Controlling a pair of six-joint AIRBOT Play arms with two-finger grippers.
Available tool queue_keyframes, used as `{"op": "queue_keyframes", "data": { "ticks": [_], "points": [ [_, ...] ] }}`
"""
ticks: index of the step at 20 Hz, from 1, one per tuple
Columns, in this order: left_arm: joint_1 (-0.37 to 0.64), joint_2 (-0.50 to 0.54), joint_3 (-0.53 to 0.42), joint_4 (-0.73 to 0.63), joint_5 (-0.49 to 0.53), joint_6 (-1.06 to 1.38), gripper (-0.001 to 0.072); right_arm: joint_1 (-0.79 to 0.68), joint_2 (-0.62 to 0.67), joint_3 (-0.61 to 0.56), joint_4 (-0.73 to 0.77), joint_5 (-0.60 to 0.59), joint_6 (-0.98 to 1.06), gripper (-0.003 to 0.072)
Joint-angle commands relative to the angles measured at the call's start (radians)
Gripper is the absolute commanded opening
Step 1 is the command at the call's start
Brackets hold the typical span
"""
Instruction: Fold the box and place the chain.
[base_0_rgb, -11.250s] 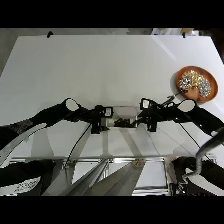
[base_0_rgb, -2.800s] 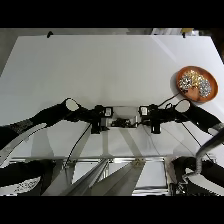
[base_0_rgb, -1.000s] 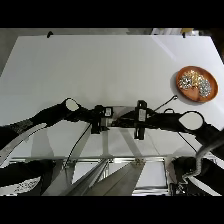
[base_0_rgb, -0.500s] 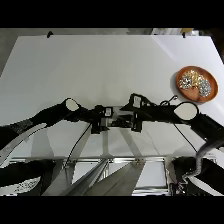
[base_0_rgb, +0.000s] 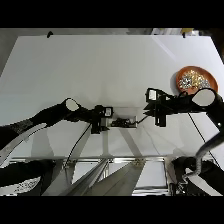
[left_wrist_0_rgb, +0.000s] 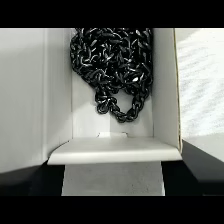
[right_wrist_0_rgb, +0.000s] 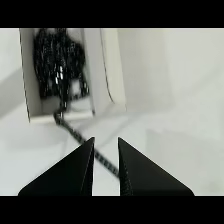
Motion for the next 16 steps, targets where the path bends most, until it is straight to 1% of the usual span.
{"op": "queue_keyframes", "data": {
  "ticks": [1,4,8,11,14,16],
  "points": [
    [-0.001,0.000,0.000,0.000,0.000,0.000,0.0136,-0.018,-0.055,-0.041,-0.095,-0.003,-0.018,0.0150],
    [-0.001,0.000,0.000,0.000,0.000,0.000,0.0136,0.037,-0.139,-0.062,-0.086,-0.019,-0.063,0.0156],
    [-0.001,0.000,0.000,0.000,0.000,0.000,0.0136,0.106,-0.233,-0.062,-0.017,-0.063,-0.103,0.0156],
    [-0.001,0.000,0.000,0.000,0.000,0.000,0.0136,0.115,-0.268,-0.062,0.040,-0.099,-0.103,0.0157],
    [-0.001,0.000,0.000,0.000,0.000,0.000,0.0136,0.115,-0.272,-0.062,0.122,-0.101,-0.145,0.0152],
    [-0.001,0.000,0.000,0.000,0.000,0.000,0.0136,0.115,-0.272,-0.062,0.121,-0.087,-0.154,0.0018]
  ]
}}
